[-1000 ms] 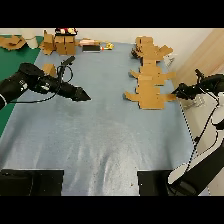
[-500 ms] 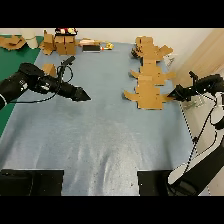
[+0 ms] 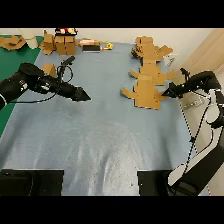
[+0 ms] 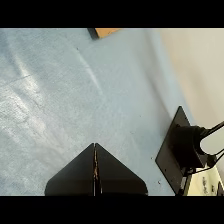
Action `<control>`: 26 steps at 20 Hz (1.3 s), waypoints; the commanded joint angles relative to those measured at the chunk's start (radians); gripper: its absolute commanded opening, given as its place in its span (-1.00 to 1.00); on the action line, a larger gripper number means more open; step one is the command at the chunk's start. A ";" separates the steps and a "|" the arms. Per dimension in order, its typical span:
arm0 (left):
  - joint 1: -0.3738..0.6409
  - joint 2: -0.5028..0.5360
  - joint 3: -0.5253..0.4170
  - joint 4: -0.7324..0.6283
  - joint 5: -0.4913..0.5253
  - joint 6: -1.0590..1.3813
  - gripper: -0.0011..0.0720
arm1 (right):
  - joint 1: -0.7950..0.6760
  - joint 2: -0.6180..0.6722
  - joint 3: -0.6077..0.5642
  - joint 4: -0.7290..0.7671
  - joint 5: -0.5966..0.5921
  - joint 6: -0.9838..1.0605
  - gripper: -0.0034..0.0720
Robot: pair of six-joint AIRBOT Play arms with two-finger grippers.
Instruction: Fold the box.
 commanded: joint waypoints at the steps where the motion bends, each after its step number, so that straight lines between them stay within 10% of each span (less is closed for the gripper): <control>1: 0.001 0.000 0.000 0.000 0.000 0.000 -0.94 | 0.010 0.042 -0.002 0.050 -0.064 0.000 -0.91; 16: 0.001 0.000 0.000 -0.001 0.002 0.004 -0.94 | 0.393 0.885 -1.080 0.117 0.328 0.227 -0.91; 26: 0.013 -0.034 0.000 0.047 0.064 -0.105 -0.93 | 0.676 1.202 -1.324 0.087 0.491 0.421 -0.91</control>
